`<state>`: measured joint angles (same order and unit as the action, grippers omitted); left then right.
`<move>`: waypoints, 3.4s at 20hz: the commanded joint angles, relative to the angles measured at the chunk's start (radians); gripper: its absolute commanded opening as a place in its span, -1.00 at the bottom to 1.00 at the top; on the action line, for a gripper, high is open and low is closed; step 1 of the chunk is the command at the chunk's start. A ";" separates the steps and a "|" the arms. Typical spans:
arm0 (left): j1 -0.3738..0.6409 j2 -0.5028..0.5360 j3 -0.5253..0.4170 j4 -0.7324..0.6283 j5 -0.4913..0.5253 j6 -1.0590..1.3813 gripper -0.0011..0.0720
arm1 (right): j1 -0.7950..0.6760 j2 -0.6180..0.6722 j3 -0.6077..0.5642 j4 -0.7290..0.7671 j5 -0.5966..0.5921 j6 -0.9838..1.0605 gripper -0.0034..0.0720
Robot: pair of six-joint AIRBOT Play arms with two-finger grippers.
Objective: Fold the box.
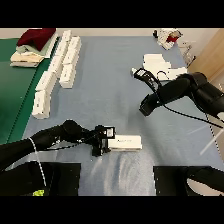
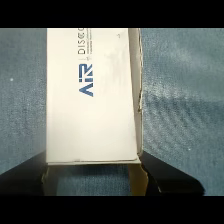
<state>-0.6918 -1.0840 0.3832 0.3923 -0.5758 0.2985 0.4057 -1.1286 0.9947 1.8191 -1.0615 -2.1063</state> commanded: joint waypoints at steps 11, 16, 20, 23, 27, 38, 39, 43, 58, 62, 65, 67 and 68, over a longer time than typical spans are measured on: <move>0.000 0.000 0.003 0.000 0.000 0.000 0.28 | -0.043 -0.066 0.043 0.021 -0.036 -0.056 -0.90; 0.000 0.000 0.005 0.000 0.010 0.000 0.28 | -0.043 -0.066 0.043 0.021 -0.036 -0.056 -0.90; 0.003 0.045 0.007 0.010 0.009 -0.070 0.28 | -0.043 -0.066 0.043 0.021 -0.036 -0.057 -0.90; 0.051 0.150 0.007 0.087 0.029 -0.270 0.28 | -0.043 -0.066 0.043 0.021 -0.036 -0.057 -0.90; 0.290 0.314 0.007 0.457 0.053 -0.852 0.28 | -0.043 -0.066 0.043 0.021 -0.036 -0.056 -0.90; 0.814 0.199 0.007 0.711 0.226 -1.260 0.28 | -0.043 -0.066 0.043 0.021 -0.036 -0.056 -0.90; 0.809 0.171 0.008 0.688 0.267 -1.260 0.28 | -0.043 -0.066 0.043 0.020 -0.036 -0.057 -0.90; 0.806 0.061 0.052 0.658 0.354 -1.261 0.28 | -0.043 -0.066 0.043 0.021 -0.037 -0.056 -0.90; 0.737 -0.400 0.527 0.648 0.363 -1.269 0.28 | -0.043 -0.066 0.043 0.021 -0.036 -0.056 -0.90; 0.737 -0.420 0.548 0.648 0.359 -1.264 0.28 | -0.043 -0.066 0.043 0.020 -0.036 -0.056 -0.90; 0.737 -0.420 0.548 0.648 0.359 -1.257 0.28 | -0.043 -0.066 0.043 0.021 -0.036 -0.057 -0.90; 0.736 -0.420 0.548 0.648 0.359 -1.257 0.28 | -0.043 -0.066 0.043 0.021 -0.036 -0.056 -0.90; 0.736 -0.420 0.547 0.648 0.359 -1.257 0.28 | -0.043 -0.066 0.043 0.021 -0.036 -0.056 -0.90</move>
<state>0.0444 -1.5009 0.9268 1.0397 -0.2157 -0.9619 0.3634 -1.1942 1.0370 1.8393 -1.0981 -2.1632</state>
